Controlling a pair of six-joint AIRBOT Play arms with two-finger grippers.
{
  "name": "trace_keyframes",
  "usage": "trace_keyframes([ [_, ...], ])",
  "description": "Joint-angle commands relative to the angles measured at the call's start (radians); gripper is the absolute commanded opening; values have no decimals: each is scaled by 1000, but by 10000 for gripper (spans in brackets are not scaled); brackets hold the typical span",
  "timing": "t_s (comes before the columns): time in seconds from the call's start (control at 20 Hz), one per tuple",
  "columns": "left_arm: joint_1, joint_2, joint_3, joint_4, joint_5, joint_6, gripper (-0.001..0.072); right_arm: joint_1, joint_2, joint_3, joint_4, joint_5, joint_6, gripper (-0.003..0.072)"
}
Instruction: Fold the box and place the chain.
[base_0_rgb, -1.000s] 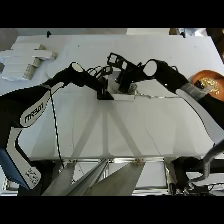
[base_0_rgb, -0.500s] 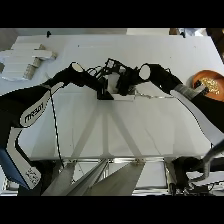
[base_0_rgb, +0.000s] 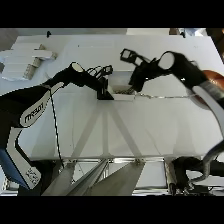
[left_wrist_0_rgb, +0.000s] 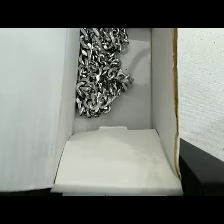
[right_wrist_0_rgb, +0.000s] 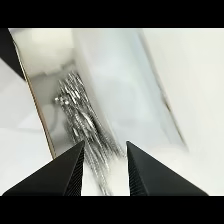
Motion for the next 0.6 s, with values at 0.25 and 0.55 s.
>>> trace_keyframes([
  [0.25, 0, 0, 0, 0, 0, 0, 533, -252, 75, -2, -211, 256, -16, 296],
  [0.55, 0, 0, 0, 0, 0, 0, 533, -288, 10, -18, -247, 278, -98, 362],
])
